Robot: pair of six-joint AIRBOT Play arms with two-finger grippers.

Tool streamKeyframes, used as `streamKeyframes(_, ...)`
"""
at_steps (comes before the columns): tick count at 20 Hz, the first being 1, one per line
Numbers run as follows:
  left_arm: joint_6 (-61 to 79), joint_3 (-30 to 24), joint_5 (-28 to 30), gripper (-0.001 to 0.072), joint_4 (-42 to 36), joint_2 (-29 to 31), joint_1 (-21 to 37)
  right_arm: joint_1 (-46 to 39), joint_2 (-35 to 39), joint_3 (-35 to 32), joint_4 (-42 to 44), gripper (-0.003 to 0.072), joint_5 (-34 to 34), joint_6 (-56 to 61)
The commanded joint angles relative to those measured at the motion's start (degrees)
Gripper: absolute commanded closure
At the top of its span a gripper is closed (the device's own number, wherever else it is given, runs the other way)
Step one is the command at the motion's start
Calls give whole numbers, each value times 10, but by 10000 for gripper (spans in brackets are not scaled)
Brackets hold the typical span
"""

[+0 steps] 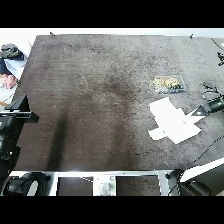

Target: Fold the box and place the chain.

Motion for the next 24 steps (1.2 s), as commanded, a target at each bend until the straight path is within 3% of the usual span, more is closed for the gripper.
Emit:
streamKeyframes(1, 0, 0, 0, 699, 0, 0, 0, 0, 8, -10, 45, 696, 17, 3)
streamKeyframes(5, 0, 0, 0, 699, 0, 0, 0, 21, 56, -77, 165, 697, 16, 5)
streamKeyframes(9, 0, 0, 0, 700, 0, 0, 0, 90, 109, -197, 287, 698, -23, 5)
streamKeyframes(12, 0, 0, 0, 699, 0, 0, 0, 180, 148, -283, 376, 699, -125, -21)
streamKeyframes(16, 0, 0, 0, 699, 0, 0, 0, 306, 203, -368, 520, 699, -312, -21)
streamKeyframes(19, 0, 0, 0, 699, 0, 0, 0, 398, 227, -395, 564, 699, -417, -14)
streamKeyframes(24, 0, 0, -5, 699, 0, 0, 0, 524, 236, -395, 556, 699, -608, -13)
